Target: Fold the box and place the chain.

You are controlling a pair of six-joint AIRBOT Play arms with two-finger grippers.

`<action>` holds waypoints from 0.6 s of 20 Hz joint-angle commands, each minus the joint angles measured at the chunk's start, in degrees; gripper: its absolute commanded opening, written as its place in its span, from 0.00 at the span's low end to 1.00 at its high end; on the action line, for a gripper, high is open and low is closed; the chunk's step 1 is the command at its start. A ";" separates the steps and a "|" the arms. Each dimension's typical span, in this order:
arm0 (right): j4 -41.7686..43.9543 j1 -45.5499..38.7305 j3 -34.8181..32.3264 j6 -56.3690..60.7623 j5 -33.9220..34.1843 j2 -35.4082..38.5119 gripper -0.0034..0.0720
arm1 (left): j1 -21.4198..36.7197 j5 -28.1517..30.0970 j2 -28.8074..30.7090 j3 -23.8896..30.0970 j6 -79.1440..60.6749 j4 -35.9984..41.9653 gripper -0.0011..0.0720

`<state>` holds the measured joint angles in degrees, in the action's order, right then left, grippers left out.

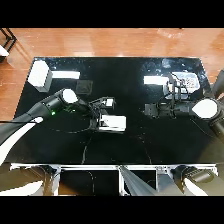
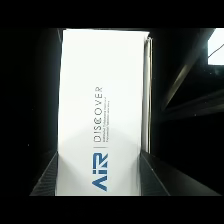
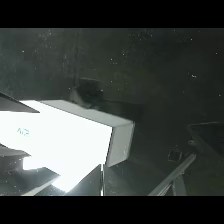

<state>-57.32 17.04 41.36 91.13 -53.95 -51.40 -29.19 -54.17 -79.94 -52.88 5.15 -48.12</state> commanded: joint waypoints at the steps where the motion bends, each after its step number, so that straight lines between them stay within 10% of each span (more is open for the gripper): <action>1: 0.04 0.00 -0.02 0.00 0.17 0.04 0.07 | 0.02 -0.48 0.24 -1.40 16.92 -8.02 0.59; 4: 0.04 0.00 -0.02 0.00 0.17 0.04 0.07 | 1.49 -4.87 1.95 -4.76 28.11 -15.72 0.44; 12: 0.00 0.00 -0.02 -0.96 0.20 0.04 0.07 | 22.21 -15.17 13.42 -6.38 42.51 -22.43 0.45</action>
<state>-57.32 17.04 41.36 90.83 -53.78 -51.37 -15.25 -65.04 -69.95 -58.96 40.53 -66.52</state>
